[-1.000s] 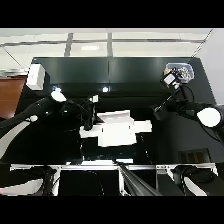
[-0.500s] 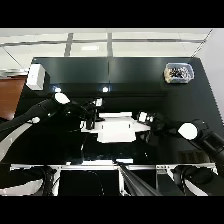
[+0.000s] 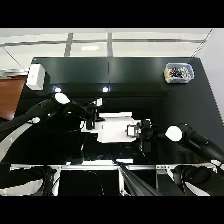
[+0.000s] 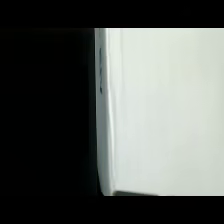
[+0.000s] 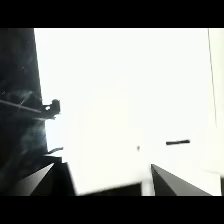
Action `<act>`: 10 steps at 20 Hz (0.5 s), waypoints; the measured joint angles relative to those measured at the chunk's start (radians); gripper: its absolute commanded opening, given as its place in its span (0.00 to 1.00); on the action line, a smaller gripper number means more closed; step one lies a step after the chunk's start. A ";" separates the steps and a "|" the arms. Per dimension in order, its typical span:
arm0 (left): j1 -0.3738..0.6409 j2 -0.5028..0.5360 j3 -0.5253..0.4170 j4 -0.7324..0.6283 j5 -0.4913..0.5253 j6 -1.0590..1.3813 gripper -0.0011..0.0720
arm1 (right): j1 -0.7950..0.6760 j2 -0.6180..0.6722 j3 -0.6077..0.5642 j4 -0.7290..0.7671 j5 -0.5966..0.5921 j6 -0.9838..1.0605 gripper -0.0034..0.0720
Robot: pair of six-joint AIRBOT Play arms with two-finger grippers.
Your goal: Fold the box and place the chain.
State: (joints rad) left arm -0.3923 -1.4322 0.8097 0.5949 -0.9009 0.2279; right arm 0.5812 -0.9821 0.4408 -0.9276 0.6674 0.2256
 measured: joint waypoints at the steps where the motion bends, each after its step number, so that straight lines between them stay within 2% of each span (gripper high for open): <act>1: 0.000 0.000 0.000 0.000 0.000 -0.002 0.05 | 0.008 -0.007 0.000 0.005 -0.023 -0.008 0.97; 4: 0.000 0.000 0.000 0.000 0.000 -0.002 0.05 | 0.018 -0.017 0.011 0.003 -0.061 -0.017 0.98; 10: 0.000 0.000 0.000 0.000 -0.001 -0.002 0.05 | 0.016 -0.022 0.083 -0.013 -0.053 -0.024 0.98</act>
State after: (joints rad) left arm -0.3923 -1.4322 0.8097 0.5949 -0.9016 0.2260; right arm 0.5968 -1.0042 0.5240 -0.9401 0.6140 0.2016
